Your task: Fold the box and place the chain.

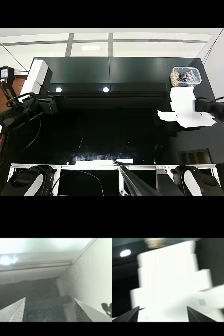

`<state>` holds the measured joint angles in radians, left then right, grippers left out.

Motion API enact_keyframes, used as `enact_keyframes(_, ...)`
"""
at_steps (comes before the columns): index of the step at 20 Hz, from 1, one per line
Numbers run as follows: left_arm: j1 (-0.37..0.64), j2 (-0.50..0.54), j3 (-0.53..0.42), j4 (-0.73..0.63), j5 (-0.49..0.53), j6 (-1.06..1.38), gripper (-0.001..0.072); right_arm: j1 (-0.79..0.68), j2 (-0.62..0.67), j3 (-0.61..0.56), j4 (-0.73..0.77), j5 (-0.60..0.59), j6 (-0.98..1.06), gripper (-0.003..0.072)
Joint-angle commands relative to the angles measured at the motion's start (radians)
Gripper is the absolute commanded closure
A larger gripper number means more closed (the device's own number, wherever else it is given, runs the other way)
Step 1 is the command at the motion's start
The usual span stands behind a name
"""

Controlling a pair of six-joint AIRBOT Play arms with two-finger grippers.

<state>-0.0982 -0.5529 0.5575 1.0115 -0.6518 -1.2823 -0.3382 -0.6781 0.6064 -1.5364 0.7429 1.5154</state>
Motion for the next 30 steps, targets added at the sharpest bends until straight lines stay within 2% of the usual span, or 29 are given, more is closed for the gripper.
enact_keyframes(1, 0.0, -0.061, 0.0, -0.066, 0.021, -0.007, 0.0003, -0.288, -0.157, 0.06, -0.148, -0.145, 0.132, -0.0013)
enact_keyframes(2, 0.0, -0.083, 0.0, -0.076, 0.01, -0.008, 0.0003, -0.387, -0.241, 0.114, -0.06, -0.145, 0.13, -0.0013)
enact_keyframes(4, 0.0, -0.124, 0.0, -0.09, 0.002, -0.008, 0.0003, -0.546, -0.419, 0.256, 0.123, -0.043, 0.064, -0.0013)
enact_keyframes(6, 0.0, -0.156, 0.0, -0.089, 0.005, -0.008, 0.0004, -0.656, -0.608, 0.426, 0.335, 0.151, -0.134, -0.0014)
enact_keyframes(10, 0.002, -0.168, 0.0, -0.086, 0.035, -0.008, 0.0003, -0.798, -0.93, 0.737, 0.689, 0.597, -0.39, -0.0014)
enact_keyframes(12, 0.002, -0.168, 0.0, -0.085, 0.035, -0.007, 0.0003, -0.813, -1.048, 0.87, 0.762, 0.758, -0.432, -0.0014)
enact_keyframes(14, 0.002, -0.168, 0.0, -0.085, 0.035, -0.008, 0.0003, -0.798, -1.124, 0.928, 0.781, 0.782, -0.442, -0.0013)
enact_keyframes(16, 0.0, -0.168, 0.0, -0.087, 0.035, -0.008, 0.0003, -0.767, -1.178, 0.937, 0.815, 0.809, -0.47, -0.0014)
enact_keyframes(18, 0.0, -0.168, 0.0, -0.087, 0.036, -0.008, 0.0003, -0.728, -1.216, 0.937, 0.761, 0.852, -0.459, -0.0014)
enact_keyframes(24, 0.0, -0.168, 0.0, -0.087, 0.035, -0.008, 0.0003, -0.649, -1.22, 0.932, 0.659, 0.853, -0.446, -0.0013)
enact_keyframes(29, 0.0, -0.168, 0.0, -0.086, 0.036, -0.008, 0.0003, -0.61, -1.22, 0.931, 0.632, 0.861, -0.45, -0.001)
enact_keyframes(30, 0.0, -0.168, 0.0, -0.086, 0.037, -0.008, 0.0003, -0.608, -1.22, 0.924, 0.625, 0.869, -0.45, 0.0024)
